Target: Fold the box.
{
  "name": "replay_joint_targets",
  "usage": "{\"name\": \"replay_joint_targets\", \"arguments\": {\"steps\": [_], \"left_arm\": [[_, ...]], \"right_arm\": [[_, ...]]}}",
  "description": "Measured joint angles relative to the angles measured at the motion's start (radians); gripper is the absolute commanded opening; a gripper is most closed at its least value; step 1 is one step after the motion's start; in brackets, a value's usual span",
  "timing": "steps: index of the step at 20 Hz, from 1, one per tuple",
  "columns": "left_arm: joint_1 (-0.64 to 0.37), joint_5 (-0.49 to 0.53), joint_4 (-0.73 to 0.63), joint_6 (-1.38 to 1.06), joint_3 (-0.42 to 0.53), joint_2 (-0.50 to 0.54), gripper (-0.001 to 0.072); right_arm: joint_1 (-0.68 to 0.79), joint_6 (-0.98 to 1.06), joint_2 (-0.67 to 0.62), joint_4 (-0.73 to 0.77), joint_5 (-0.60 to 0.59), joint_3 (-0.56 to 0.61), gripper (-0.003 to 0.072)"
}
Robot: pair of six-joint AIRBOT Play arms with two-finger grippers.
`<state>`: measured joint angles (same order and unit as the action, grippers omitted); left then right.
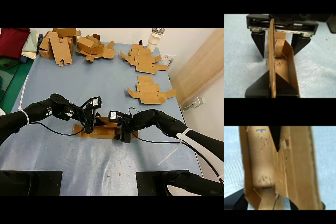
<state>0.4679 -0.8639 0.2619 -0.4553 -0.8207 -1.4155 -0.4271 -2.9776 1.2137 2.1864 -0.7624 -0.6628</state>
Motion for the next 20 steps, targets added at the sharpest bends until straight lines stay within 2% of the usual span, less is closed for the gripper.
{"name": "replay_joint_targets", "arguments": {"steps": [8, 15, 20], "left_arm": [[0.000, 0.001, 0.000, 0.000, 0.000, 0.000, 0.0015], [0.000, 0.001, 0.000, 0.000, 0.000, 0.000, 0.0015], [0.000, -0.001, 0.001, 0.000, 0.000, 0.000, 0.0015]], "right_arm": [[-0.004, 0.001, 0.003, 0.001, -0.040, 0.000, 0.0718], [-0.013, 0.022, 0.003, 0.000, -0.032, 0.000, 0.0718], [-0.074, 0.078, 0.002, -0.052, 0.002, 0.000, 0.0719]]}}
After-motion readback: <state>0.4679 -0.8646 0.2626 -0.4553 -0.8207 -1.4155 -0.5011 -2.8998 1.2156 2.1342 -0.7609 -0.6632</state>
